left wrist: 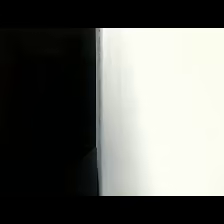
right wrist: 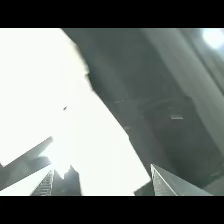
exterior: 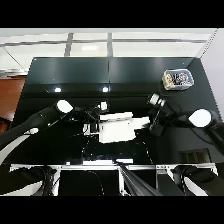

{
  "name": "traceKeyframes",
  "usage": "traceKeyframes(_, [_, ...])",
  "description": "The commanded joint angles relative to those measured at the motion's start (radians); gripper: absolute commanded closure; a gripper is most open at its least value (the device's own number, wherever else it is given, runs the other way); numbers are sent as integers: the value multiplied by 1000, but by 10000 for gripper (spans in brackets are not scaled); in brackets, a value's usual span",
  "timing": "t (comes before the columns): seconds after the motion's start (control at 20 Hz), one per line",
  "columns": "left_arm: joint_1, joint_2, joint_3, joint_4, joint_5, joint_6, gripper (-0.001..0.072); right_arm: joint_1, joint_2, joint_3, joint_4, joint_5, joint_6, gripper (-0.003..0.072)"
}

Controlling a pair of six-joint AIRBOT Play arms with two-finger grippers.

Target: Fold the box and place the chain.

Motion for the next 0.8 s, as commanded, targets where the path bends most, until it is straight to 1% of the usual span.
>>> traceKeyframes(0.0, [-2, -13, 0, 0, 17, 17, 682, 91, 0, -84, 18, -38, -176, -22])
traceKeyframes(0.1, [-2, -13, 0, -3, 13, 17, 682, 135, 0, -112, 21, -58, -270, -23])
traceKeyframes(0.3, [-2, -13, 0, -3, 18, 18, 682, 206, -37, -117, 40, -64, -354, -23])
traceKeyframes(0.35, [-2, -13, 0, -3, 18, 18, 682, 225, -53, -117, 62, -89, -373, -22])
traceKeyframes(0.5, [-2, -13, 0, -3, 17, 17, 682, 262, -126, -117, 200, -275, -428, -22])
traceKeyframes(0.55, [-2, -13, 0, -3, 17, 17, 682, 273, -149, -117, 238, -301, -468, -22])
traceKeyframes(0.75, [-2, -13, 0, -3, 17, 17, 682, 282, -167, -106, 246, -280, -489, -22])
